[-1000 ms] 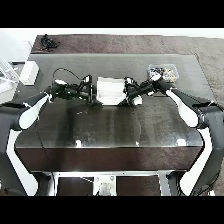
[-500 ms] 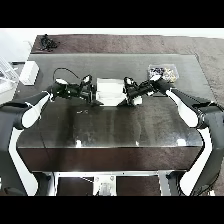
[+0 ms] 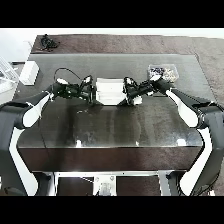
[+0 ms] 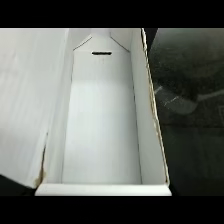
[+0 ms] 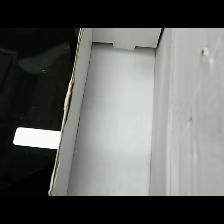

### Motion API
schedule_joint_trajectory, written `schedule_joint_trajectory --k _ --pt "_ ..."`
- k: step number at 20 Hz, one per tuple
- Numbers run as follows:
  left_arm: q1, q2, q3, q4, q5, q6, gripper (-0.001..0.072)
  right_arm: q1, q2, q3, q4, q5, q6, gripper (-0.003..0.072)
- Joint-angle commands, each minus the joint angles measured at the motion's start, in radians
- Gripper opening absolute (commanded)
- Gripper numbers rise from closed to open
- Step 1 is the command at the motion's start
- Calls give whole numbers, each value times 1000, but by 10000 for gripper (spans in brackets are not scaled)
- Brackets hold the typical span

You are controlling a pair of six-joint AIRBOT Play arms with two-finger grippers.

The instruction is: Fold the box and place the chain.

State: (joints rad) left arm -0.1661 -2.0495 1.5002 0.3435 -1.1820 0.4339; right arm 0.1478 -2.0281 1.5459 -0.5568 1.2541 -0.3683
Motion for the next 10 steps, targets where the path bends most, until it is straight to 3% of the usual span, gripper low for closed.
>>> schedule_joint_trajectory --k 1,10 --pt "1 -1 1 13 15 12 618 0 1 1 -2 3 1 584" --pt "1 -1 1 14 12 47 616 0 1 1 -2 3 0 584"
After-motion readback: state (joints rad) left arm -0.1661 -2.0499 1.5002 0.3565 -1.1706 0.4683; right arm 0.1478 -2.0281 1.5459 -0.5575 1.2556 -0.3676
